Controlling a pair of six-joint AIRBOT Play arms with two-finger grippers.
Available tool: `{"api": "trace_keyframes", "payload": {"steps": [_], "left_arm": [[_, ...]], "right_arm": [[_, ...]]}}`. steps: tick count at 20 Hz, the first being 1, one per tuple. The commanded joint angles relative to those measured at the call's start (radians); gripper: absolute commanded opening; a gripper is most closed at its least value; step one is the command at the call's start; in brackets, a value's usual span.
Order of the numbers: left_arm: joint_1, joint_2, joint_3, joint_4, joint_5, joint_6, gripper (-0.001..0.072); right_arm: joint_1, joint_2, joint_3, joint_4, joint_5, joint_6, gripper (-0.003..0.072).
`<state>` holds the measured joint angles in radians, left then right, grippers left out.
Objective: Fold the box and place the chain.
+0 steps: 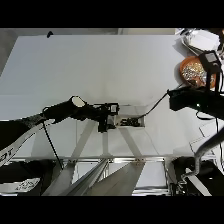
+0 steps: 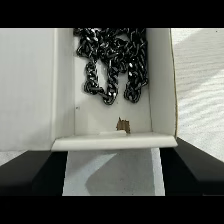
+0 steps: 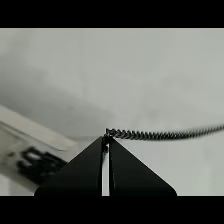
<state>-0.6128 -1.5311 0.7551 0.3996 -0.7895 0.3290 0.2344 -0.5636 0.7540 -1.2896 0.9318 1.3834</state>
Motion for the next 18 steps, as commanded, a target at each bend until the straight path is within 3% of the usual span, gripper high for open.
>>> {"api": "trace_keyframes", "payload": {"steps": [1,14,18], "left_arm": [[0.000,0.000,0.000,0.000,0.000,0.000,0.0320],[0.000,0.000,0.000,0.000,0.000,0.000,0.0320],[0.000,0.000,0.000,0.000,0.000,0.000,0.0320]], "right_arm": [[0.093,0.103,0.001,0.072,-0.029,-0.001,0.0020],[0.302,0.113,0.001,0.273,-0.259,-0.007,0.0019],[0.334,0.113,0.001,0.365,-0.307,-0.117,0.0019]]}}
